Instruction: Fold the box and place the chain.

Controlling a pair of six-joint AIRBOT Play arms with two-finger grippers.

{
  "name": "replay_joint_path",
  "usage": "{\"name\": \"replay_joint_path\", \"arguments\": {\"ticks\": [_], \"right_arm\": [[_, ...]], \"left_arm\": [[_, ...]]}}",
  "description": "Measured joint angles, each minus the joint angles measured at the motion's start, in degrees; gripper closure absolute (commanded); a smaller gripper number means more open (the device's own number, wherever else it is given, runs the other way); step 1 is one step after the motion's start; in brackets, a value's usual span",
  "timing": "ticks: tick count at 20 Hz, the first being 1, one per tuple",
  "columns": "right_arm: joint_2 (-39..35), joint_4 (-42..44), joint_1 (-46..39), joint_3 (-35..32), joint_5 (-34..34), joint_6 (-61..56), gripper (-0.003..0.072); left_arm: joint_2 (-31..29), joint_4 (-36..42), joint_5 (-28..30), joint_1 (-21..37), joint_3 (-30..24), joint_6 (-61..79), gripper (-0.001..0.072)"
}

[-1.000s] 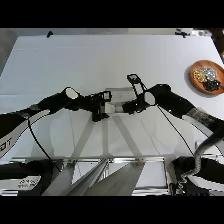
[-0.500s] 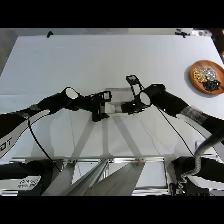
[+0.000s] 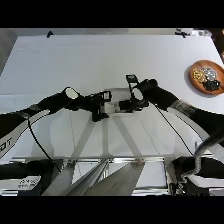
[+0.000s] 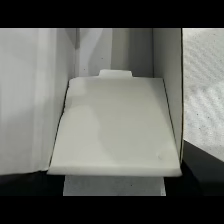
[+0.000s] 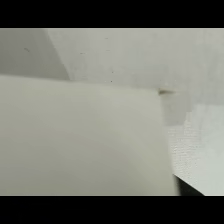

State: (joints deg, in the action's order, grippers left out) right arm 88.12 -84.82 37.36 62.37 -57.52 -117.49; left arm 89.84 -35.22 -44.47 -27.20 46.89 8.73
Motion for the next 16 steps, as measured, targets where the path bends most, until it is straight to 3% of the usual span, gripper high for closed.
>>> {"name": "replay_joint_path", "arguments": {"ticks": [3,6,8,9,10,13,16], "right_arm": [[0.55,-0.13,0.00,0.24,-0.68,-2.21,0.0662],[0.98,-0.11,0.02,0.42,-1.05,-3.17,0.0669],[1.44,0.35,0.02,0.39,-0.07,-3.43,0.0468],[1.53,1.01,0.07,0.39,0.52,-3.45,0.0470],[1.53,1.20,0.09,0.39,0.20,-3.63,0.0491],[1.51,0.63,0.04,0.42,-0.68,-4.31,0.0657],[1.53,0.37,0.04,0.42,-0.83,-5.42,0.0674]], "left_arm": [[0.00,0.00,0.00,0.00,0.00,0.02,0.0201],[-0.02,-0.04,-0.11,0.02,-0.02,0.02,0.0201],[-0.02,-0.07,-0.11,0.02,-0.02,0.02,0.0201],[-0.02,-0.07,-0.11,0.02,-0.02,0.04,0.0201],[-0.02,-0.13,-0.09,0.02,-0.02,0.13,0.0201],[-0.02,-0.11,-0.09,0.02,-0.02,0.11,0.0201],[-0.02,-0.09,-0.09,0.02,-0.02,0.07,0.0201]]}}
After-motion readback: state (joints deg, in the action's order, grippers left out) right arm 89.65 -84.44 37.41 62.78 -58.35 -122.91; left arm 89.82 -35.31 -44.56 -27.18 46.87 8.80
